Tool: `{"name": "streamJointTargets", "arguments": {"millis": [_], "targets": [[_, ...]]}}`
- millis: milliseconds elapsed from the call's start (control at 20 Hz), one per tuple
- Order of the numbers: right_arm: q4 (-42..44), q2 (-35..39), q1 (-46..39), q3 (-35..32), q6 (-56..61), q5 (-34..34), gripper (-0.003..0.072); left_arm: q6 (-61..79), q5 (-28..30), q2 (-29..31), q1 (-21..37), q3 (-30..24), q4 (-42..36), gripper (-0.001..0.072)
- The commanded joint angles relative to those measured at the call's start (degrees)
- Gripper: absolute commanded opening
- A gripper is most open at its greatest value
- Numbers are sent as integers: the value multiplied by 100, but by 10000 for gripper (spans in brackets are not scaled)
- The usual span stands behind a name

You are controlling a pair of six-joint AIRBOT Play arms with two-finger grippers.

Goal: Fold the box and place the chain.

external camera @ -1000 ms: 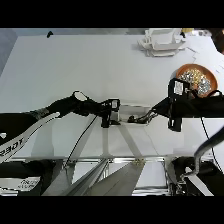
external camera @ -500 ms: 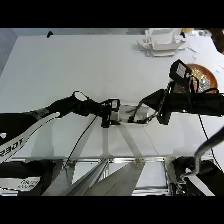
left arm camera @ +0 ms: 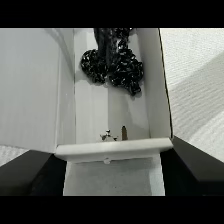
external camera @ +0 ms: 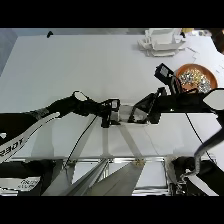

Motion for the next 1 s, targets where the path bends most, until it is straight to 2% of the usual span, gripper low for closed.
{"name": "streamJointTargets", "arguments": {"millis": [0,50,300,500,650,750,800,900,950], "targets": [[-11,-295,26,-46,4,11,22,2,0,0,2,2,0,85],[33,-337,26,-57,4,26,28,2,-2,0,2,2,0,85],[125,-361,155,-66,15,170,204,2,0,0,2,2,0,85],[116,-227,4,109,264,151,200,2,-2,0,2,2,0,85],[-216,-216,-743,570,1241,94,200,2,0,0,2,2,0,85],[-629,-219,-1438,647,2068,-168,200,2,-2,0,2,2,0,85],[-1099,-243,-1759,647,2498,-273,200,2,0,0,2,2,0,85],[-2540,-262,-2070,629,3335,-439,206,2,-2,0,2,2,0,85],[-3250,-262,-2083,603,3781,-562,270,2,0,0,2,2,0,85]]}}
